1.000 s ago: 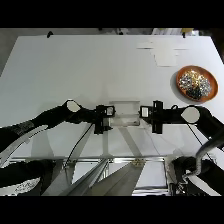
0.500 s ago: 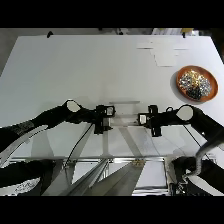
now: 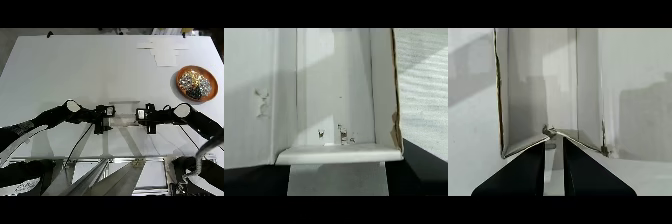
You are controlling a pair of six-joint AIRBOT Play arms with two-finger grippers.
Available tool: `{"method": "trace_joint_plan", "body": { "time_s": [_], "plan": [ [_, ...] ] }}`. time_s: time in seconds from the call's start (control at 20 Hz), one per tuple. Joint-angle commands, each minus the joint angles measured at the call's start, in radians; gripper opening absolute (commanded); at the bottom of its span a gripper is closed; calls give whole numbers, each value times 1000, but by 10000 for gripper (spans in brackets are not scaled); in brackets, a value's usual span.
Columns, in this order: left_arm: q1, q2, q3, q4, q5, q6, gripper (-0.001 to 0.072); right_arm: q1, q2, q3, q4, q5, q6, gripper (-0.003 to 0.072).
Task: Fold the box and place the chain.
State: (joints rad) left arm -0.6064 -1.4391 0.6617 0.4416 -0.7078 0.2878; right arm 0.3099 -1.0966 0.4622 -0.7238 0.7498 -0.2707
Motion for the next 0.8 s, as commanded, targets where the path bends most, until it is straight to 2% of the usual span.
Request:
{"method": "trace_joint_plan", "body": {
  "time_s": [0.0,0.05,0.15,0.2,0.3,0.5,0.65,0.7,0.75],
  "plan": [
    [0,1,0,0,0,0,211,1,-5,0,67,-2,-60,113],
    [0,1,0,0,1,0,211,1,-8,0,70,-1,-72,131],
    [0,1,0,0,0,0,211,5,-32,0,85,21,-88,228],
    [0,1,0,0,1,0,211,16,-47,0,84,20,-98,253],
    [0,1,0,0,0,0,211,39,-71,0,84,14,-98,358],
    [0,1,0,0,0,0,211,43,-71,0,62,13,-96,358],
    [0,1,-1,0,0,0,211,39,-25,0,-20,13,19,330],
    [0,1,0,0,0,0,211,27,-1,0,-52,18,79,227],
    [0,1,0,0,0,0,211,6,32,0,-95,26,159,77]
  ]
}}
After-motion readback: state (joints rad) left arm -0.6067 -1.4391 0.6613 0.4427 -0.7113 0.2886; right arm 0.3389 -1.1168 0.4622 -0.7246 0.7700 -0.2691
